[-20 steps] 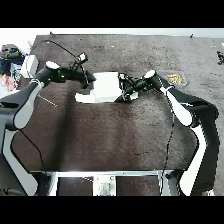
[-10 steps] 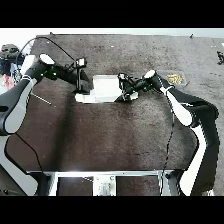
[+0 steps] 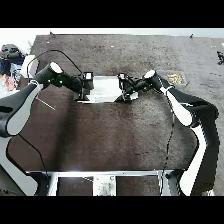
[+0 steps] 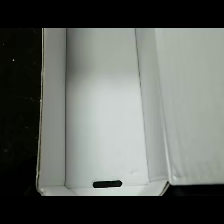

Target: Fold the box and place the chain.

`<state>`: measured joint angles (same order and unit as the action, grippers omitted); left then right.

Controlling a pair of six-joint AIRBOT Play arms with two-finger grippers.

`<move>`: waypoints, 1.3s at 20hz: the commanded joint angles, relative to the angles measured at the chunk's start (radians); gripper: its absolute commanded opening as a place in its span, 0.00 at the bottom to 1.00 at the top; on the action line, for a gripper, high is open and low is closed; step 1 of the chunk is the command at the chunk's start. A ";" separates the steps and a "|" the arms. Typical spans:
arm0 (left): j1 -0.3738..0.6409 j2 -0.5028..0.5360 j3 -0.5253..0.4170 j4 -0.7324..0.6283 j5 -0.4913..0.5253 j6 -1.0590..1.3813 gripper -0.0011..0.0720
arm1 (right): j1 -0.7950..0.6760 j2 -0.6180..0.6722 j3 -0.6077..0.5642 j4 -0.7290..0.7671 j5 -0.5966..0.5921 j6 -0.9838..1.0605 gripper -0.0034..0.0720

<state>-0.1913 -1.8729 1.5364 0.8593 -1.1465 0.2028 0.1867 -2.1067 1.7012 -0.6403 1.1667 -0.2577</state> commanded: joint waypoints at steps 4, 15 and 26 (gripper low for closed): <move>-0.011 0.000 -0.058 -0.084 0.090 0.007 1.00 | 0.001 -0.001 0.000 0.000 0.000 0.000 0.63; -0.011 0.000 -0.058 -0.082 0.091 -0.041 0.40 | 0.001 -0.001 0.000 0.000 0.000 0.000 0.63; -0.013 -0.031 -0.060 -0.226 0.082 0.016 0.24 | 0.001 -0.001 0.000 0.000 0.000 0.000 0.63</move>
